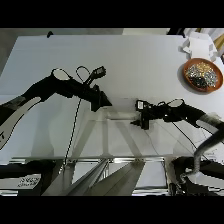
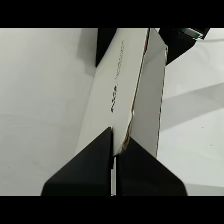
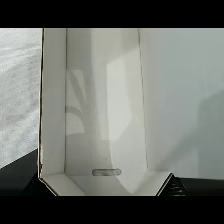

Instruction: Fold the box and place the chain.

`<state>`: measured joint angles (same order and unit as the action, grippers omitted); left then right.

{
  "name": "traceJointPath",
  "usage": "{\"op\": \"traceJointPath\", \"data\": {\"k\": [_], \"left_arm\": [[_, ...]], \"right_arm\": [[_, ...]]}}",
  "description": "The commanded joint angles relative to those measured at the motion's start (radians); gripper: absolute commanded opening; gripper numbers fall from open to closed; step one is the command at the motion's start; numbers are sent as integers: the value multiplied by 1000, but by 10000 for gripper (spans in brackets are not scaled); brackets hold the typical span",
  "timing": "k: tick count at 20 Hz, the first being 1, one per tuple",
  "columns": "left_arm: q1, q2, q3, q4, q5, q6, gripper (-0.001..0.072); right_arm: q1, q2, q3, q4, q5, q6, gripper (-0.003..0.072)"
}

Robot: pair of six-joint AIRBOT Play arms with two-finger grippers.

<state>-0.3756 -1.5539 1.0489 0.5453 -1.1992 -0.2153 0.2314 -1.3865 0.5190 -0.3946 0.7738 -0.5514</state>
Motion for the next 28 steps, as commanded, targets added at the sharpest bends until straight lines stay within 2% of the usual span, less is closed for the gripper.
{"op": "traceJointPath", "data": {"k": [1, 12, 19, 23, 24, 25, 26, 28], "left_arm": [[0, -45, 49, 52, -58, -84, 6], [1, -158, 180, 61, -74, -240, 7], [2, -190, 187, 62, -99, -258, 8], [2, -189, 188, 55, -68, -264, 28], [2, -188, 188, 53, -66, -264, 150], [2, -186, 188, 53, -61, -274, 303], [2, -180, 188, 59, -46, -291, 398], [2, -161, 188, 77, -22, -290, 492]], "right_arm": [[0, 1, 0, 2, 0, 1, 401], [0, 1, 0, 3, 0, 1, 401], [0, 1, 0, 3, 0, 1, 401], [0, 1, 0, 2, 0, 1, 401], [0, 1, 0, 3, 0, 1, 401], [0, 1, 0, 2, 0, 1, 401], [0, 1, 0, 3, 0, 1, 401], [0, 1, 0, 2, 0, 1, 401]]}}
